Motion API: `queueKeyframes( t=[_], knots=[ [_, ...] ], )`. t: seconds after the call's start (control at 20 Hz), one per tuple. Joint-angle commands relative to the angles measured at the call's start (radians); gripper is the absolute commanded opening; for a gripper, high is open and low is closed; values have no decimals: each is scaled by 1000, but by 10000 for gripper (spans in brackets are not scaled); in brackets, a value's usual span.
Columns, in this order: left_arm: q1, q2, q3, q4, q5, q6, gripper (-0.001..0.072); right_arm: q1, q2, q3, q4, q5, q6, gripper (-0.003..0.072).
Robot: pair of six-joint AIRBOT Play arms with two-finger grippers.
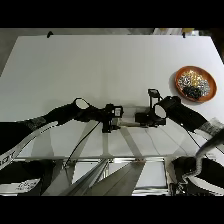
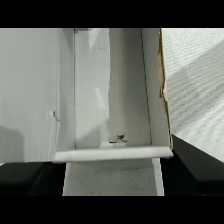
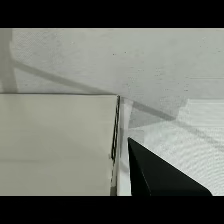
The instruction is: Fold the box and place the chain.
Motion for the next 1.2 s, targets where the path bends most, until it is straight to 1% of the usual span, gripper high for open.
queueKeyframes(
  t=[0.0,0.05,0.1,0.15,0.2,0.35,0.4,0.5,0.6,0.75,0.8,0.85,0.9,1.0,1.1,1.15],
  knots=[
    [0,1,0,0,0,0,150,11,-9,1,-23,-13,38,159],
    [0,1,0,0,0,0,150,11,-9,1,-23,-12,38,153],
    [0,1,0,0,0,0,150,11,-9,1,-23,-11,38,109],
    [0,1,0,0,0,0,150,11,-9,1,-23,-11,38,31],
    [0,1,0,0,0,0,150,11,-9,1,-22,-11,38,14],
    [0,1,0,0,0,0,150,11,-9,1,-23,-11,37,15],
    [0,1,0,0,0,0,150,11,-9,1,-23,-13,36,33],
    [0,1,0,0,0,0,150,11,-9,1,-23,-14,36,205],
    [0,1,0,0,0,0,150,11,3,1,-14,9,29,218],
    [0,1,0,0,0,0,150,10,102,1,-48,66,-89,234],
    [0,1,0,0,0,0,150,10,146,1,-58,81,-121,265],
    [0,1,0,0,0,0,150,3,192,2,-60,97,-164,312],
    [0,1,0,0,0,0,150,-12,233,8,-50,118,-196,326],
    [0,1,0,0,0,0,150,-69,282,56,5,158,-274,326],
    [0,1,0,0,0,0,150,-142,292,159,15,234,-381,326],
    [0,1,0,0,0,0,150,-181,291,212,10,245,-442,322]
  ],
)
